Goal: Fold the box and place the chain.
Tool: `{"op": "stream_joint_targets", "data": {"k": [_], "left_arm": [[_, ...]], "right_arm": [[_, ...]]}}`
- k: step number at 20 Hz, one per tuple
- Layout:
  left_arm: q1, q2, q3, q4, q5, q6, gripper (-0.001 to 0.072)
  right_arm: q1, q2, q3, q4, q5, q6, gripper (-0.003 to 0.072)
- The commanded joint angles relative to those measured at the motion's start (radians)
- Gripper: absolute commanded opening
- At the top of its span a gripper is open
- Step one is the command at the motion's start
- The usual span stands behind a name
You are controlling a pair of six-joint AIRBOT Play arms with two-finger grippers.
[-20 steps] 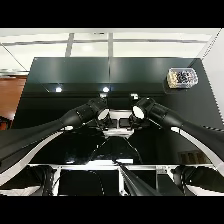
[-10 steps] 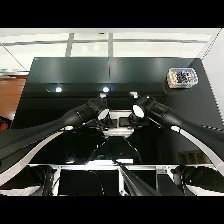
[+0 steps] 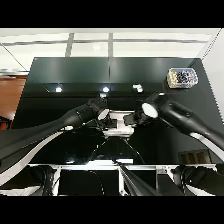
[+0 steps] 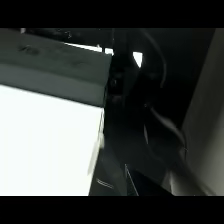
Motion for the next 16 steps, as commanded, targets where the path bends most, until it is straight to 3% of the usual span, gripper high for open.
{"op": "stream_joint_targets", "data": {"k": [1,3,7,9,11,12,13,16], "left_arm": [[0.001,-0.001,0.0,0.0,0.001,-0.001,0.0028],[0.001,-0.001,0.0,0.0,0.001,-0.001,0.0028],[0.001,-0.001,0.0,0.0,0.001,-0.001,0.0028],[0.001,-0.001,0.0,0.0,0.001,-0.001,0.0028],[0.001,-0.001,0.0,0.0,0.001,-0.001,0.0028],[0.001,-0.001,0.0,0.0,0.001,-0.001,0.0028],[0.001,-0.001,0.0,0.0,0.001,-0.001,0.0028],[0.001,-0.001,0.0,0.0,0.005,-0.001,0.0028]], "right_arm": [[-0.013,0.192,0.001,-0.041,0.03,-0.039,0.0328],[-0.059,0.307,0.001,-0.121,0.048,-0.039,0.0328],[-0.206,0.398,-0.026,-0.554,0.131,-0.039,0.0327],[-0.33,0.398,-0.094,-0.641,0.035,-0.039,0.0327],[-0.479,0.394,-0.2,-0.619,-0.163,-0.006,0.0342],[-0.545,0.386,-0.257,-0.619,-0.254,0.06,0.0657],[-0.611,0.364,-0.305,-0.597,-0.33,0.091,0.0714],[-0.78,0.198,-0.282,-0.441,-0.449,0.066,0.0713]]}}
